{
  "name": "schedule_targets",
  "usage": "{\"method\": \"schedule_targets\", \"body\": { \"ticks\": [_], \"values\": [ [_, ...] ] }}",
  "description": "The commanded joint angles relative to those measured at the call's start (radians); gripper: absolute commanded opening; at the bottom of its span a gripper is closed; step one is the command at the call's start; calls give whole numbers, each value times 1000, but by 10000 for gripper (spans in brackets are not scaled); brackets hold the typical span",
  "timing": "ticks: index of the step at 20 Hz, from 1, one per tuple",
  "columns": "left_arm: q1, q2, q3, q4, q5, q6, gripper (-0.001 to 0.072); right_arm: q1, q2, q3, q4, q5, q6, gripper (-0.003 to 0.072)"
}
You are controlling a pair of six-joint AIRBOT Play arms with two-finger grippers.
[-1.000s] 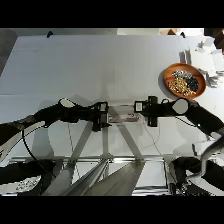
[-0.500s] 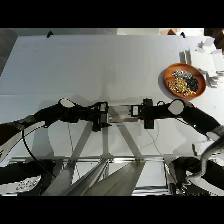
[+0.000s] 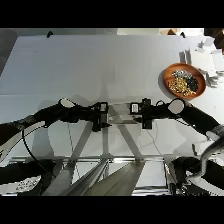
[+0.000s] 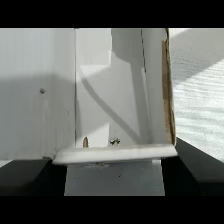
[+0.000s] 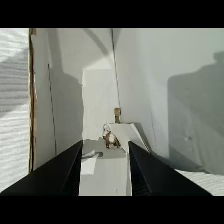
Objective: Fold the box and place the chain.
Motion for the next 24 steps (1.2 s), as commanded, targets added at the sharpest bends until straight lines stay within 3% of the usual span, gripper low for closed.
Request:
{"method": "schedule_targets", "body": {
  "ticks": [1, 3, 8, 11, 14, 19, 22, 24],
  "values": [
    [0, 1, 0, 0, 1, 0, 212, 0, -1, 0, 5, 2, -1, 334],
    [0, 1, 0, 0, 1, 0, 212, 0, -1, 0, 2, 1, -1, 32],
    [0, 1, 0, 0, 1, 0, 212, 0, 45, 0, -49, -84, 28, 26],
    [0, 1, 0, 0, 1, 0, 212, -1, 166, 0, -211, -139, 171, 27],
    [0, 1, 0, 0, 1, 0, 212, -42, 301, 0, -352, -115, 342, 26],
    [0, 1, 0, 0, 1, 0, 212, -281, 425, 0, -388, 62, 793, 22],
    [0, 1, 0, 0, 1, 0, 212, -409, 354, 0, -393, 284, 949, 20],
    [0, 1, 0, 0, 1, 0, 212, -406, 271, -1, -393, 340, 1025, 19]
  ]
}}
